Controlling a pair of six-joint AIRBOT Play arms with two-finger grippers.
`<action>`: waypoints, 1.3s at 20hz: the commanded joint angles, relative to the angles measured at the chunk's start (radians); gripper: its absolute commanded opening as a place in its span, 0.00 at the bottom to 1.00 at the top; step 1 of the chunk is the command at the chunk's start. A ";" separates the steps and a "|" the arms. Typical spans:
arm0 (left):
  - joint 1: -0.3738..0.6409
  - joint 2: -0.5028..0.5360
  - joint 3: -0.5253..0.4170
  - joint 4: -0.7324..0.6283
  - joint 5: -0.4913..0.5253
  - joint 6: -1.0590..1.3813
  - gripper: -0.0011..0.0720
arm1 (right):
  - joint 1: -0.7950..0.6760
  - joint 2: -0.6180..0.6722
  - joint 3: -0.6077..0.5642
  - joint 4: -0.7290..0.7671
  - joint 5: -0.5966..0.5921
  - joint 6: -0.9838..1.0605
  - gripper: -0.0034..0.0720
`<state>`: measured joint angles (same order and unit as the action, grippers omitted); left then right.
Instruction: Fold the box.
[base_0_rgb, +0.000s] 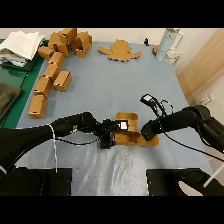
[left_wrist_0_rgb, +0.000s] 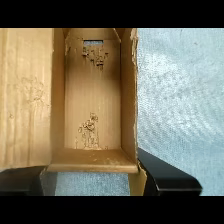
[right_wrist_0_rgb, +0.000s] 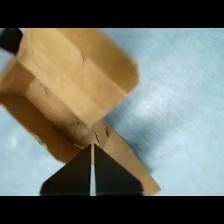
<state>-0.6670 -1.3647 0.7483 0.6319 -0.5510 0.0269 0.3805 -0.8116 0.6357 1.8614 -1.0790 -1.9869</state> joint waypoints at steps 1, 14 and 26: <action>0.000 -0.001 0.001 0.000 0.000 0.000 0.72 | 0.000 0.102 -0.073 -0.122 -0.022 -0.207 0.69; 0.000 -0.001 0.001 0.000 0.000 0.000 0.72 | 0.079 -0.051 -0.111 -0.091 0.197 -0.491 0.71; 0.000 -0.001 0.001 0.000 0.000 0.000 0.72 | 0.179 -0.051 -0.111 -0.047 0.183 -0.491 0.40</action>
